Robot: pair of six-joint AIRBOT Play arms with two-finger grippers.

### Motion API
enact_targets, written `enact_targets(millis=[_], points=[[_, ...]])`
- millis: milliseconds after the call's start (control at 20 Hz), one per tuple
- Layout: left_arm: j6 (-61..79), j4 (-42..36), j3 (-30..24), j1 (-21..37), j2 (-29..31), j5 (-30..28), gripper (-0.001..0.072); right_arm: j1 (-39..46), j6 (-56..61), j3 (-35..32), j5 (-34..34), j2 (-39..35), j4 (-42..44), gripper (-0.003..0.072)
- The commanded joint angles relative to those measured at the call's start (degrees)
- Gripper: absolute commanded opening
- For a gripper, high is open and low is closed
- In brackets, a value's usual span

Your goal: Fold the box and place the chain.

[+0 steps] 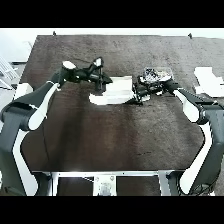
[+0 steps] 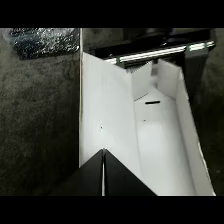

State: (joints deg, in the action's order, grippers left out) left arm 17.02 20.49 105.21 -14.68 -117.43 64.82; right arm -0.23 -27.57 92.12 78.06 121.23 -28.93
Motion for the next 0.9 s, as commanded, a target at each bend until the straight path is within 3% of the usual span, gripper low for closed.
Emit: enact_targets(millis=[0,150,250,300,450,500,550,600,850], points=[[-5.38,-0.09,6.36,4.09,0.04,17.05,0.0019,0.02,0.09,0.02,0.02,0.02,-0.02,0.0587],[-10.84,2.82,10.93,5.38,0.04,23.34,0.0027,0.02,0.09,0.02,0.02,0.02,-0.02,0.0588],[-16.52,10.01,11.43,5.22,0.04,22.21,0.0352,0.02,0.09,0.02,0.02,0.02,-0.02,0.0587],[-19.06,14.29,11.41,4.9,0.04,21.99,0.0388,0.02,0.09,0.02,0.02,0.02,-0.02,0.0587],[-24.65,26.97,10.8,2.82,0.02,21.27,0.0389,0.02,0.09,0.02,0.02,0.02,-0.02,0.0587],[-24.96,29.59,10.08,1.92,0.02,20.28,0.0429,0.02,0.09,0.02,0.02,0.02,-0.02,0.0588],[-26.23,31.74,9.16,0.98,0.0,18.23,0.0596,0.02,0.09,0.02,0.02,0.02,-0.02,0.0587],[-27.69,34.01,8.13,-0.04,0.0,15.28,0.0681,0.02,0.09,0.02,0.02,0.02,-0.02,0.0587],[-28.15,37.57,5.9,-3.85,-0.02,8.13,0.0678,0.02,0.09,0.02,0.02,0.02,-0.02,0.0587]])
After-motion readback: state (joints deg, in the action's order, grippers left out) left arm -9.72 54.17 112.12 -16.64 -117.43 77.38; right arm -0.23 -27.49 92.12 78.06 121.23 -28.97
